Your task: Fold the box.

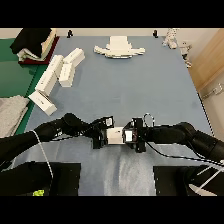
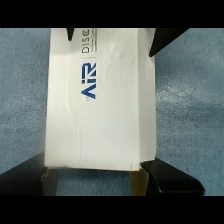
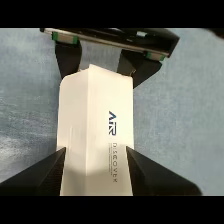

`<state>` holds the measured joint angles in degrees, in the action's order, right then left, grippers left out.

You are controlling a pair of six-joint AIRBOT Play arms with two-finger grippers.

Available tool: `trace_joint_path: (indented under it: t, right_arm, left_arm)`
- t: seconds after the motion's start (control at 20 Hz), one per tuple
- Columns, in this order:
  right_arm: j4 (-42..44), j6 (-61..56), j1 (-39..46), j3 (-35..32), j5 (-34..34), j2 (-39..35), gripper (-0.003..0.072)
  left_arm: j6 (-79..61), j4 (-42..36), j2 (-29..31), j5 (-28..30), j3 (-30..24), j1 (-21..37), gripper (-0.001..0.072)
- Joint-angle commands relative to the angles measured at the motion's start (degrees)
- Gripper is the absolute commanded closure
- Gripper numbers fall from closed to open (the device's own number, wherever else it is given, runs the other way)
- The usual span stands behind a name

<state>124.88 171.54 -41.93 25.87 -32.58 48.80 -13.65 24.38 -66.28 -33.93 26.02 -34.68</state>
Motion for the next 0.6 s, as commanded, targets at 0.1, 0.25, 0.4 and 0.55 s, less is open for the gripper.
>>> trace_joint_path:
  t: [0.1, 0.25, 0.4, 0.55]
  right_arm:
    - [-0.09, 0.48, 0.04, 1.36, 0.85, -1.03, 0.0101]
    - [-0.2, 0.5, 0.04, 1.38, 1.16, -1.79, 0.0101]
    - [-0.22, 0.5, 0.04, 1.38, 1.33, -2.6, 0.0101]
    - [-0.74, 0.48, 0.07, 1.38, 2.73, -3.04, 0.0102]
  left_arm:
    - [-0.09, 0.07, 0.04, -0.11, 0.04, 0.02, 0.0228]
    - [-0.09, 0.07, 0.04, -0.11, 0.04, 0.02, 0.0227]
    - [-0.09, 0.07, 0.04, -0.11, 0.04, 0.02, 0.0228]
    - [-0.09, 0.07, 0.04, -0.11, 0.04, 0.02, 0.0227]
